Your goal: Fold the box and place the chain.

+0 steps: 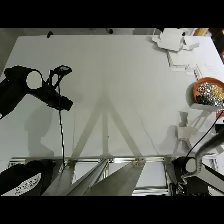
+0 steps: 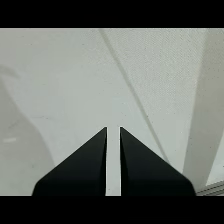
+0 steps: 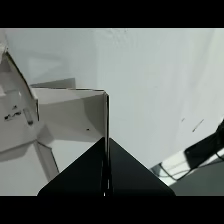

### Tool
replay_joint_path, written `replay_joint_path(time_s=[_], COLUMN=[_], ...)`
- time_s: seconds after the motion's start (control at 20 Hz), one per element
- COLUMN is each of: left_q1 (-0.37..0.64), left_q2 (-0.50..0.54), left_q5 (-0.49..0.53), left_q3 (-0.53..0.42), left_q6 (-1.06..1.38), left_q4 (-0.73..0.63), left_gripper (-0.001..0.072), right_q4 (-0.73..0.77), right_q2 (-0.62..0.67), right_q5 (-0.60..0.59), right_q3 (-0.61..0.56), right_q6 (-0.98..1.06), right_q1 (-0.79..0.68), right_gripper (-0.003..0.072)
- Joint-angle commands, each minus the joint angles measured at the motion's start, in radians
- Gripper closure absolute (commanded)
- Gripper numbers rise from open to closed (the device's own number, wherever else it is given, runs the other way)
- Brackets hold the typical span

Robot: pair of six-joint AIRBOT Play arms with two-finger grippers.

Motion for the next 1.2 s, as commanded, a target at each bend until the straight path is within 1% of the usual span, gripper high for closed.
replay_joint_path(time_s=[0.0,0.05,0.15,0.25,0.3,0.35,0.45,0.55,0.65,0.75,0.8,0.85,0.9,0.95,1.05,1.1,1.15], left_q1=[0.001,0.001,0.001,0.001,0.001,0.001,0.001,0.001,0.001,0.001,0.001,0.001,0.002,0.002,0.000,0.000,0.000], left_q2=[0.001,0.001,0.001,0.001,0.001,0.001,0.001,0.001,0.001,-0.001,-0.005,-0.013,-0.029,-0.054,-0.128,-0.175,-0.219], left_q5=[0.000,0.000,0.000,0.003,0.011,0.011,0.011,0.021,0.087,0.118,0.146,0.174,0.203,0.210,0.174,0.140,0.111], left_q3=[0.000,0.000,0.000,0.000,0.000,0.000,0.000,0.000,-0.001,-0.001,-0.002,-0.004,-0.008,-0.008,-0.008,-0.008,-0.008], left_q6=[0.000,0.000,0.000,0.000,0.000,0.000,0.000,0.001,-0.004,0.002,0.016,0.099,0.224,0.370,0.696,0.827,0.916], left_q4=[0.000,0.000,0.000,0.000,-0.003,-0.004,-0.009,-0.016,-0.040,-0.080,-0.113,-0.187,-0.309,-0.451,-0.769,-0.905,-0.995], left_gripper=[0.0621,0.0621,0.0621,0.0621,0.0621,0.0621,0.0621,0.0624,0.0624,0.0620,0.0594,0.0394,0.0210,0.0200,0.0199,0.0196,0.0190], right_q4=[0.124,0.214,0.382,0.557,0.627,0.666,0.695,0.694,0.695,0.694,0.694,0.695,0.695,0.695,0.695,0.695,0.695], right_q2=[0.113,0.164,0.251,0.325,0.364,0.396,0.442,0.452,0.452,0.452,0.452,0.452,0.452,0.452,0.452,0.452,0.452], right_q5=[0.094,0.103,0.079,0.070,0.057,0.033,-0.012,-0.029,-0.070,-0.110,-0.120,-0.121,-0.119,-0.118,-0.116,-0.116,-0.116], right_q3=[0.000,-0.001,-0.013,-0.048,-0.074,-0.100,-0.138,-0.148,-0.148,-0.148,-0.148,-0.148,-0.148,-0.148,-0.148,-0.148,-0.148], right_q6=[-0.009,-0.017,-0.024,-0.024,-0.023,-0.005,0.058,0.108,0.145,0.171,0.185,0.185,0.185,0.185,0.185,0.185,0.185], right_q1=[0.151,0.213,0.324,0.425,0.482,0.539,0.657,0.767,0.851,0.908,0.926,0.939,0.948,0.951,0.951,0.951,0.951], right_gripper=[0.0663,0.0663,0.0663,0.0663,0.0664,0.0664,0.0663,0.0663,0.0663,0.0662,0.0662,0.0662,0.0662,0.0662,0.0662,0.0662,0.0662])
